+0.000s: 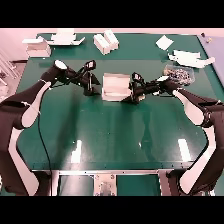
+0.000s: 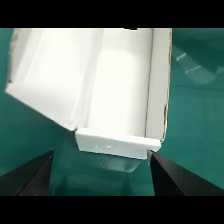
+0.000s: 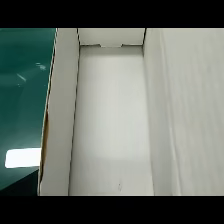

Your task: Fold the box and place the chain.

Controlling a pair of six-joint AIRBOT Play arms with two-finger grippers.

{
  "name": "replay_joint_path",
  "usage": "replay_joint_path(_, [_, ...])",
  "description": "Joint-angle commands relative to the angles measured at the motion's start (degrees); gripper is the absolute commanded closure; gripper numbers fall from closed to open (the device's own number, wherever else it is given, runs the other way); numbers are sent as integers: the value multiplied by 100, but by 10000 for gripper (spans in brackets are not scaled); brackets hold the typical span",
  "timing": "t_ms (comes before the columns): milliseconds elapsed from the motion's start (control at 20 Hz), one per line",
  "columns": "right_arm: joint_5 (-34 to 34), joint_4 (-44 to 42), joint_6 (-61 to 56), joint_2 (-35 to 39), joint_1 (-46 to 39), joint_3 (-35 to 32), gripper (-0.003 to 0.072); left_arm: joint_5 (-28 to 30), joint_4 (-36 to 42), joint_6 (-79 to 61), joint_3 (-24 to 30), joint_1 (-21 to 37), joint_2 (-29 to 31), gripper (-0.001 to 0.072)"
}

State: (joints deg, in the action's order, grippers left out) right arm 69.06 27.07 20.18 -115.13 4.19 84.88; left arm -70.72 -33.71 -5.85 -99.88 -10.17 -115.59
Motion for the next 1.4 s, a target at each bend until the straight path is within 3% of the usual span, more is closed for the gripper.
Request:
replay_joint_path(0, [0,-2,-2,4,2,0,88,-219,387,-433,0,4,-179,-4])
replay_joint_path(650, [0,-2,-2,4,2,0,88,-662,710,-649,4,2,-380,-4])
replay_joint_path(1150, [0,-2,-2,4,2,0,88,-120,960,-1075,0,-92,-656,-5])
replay_joint_path(1350, [0,-2,-2,4,2,0,88,-450,1003,-1069,0,87,-584,-5])
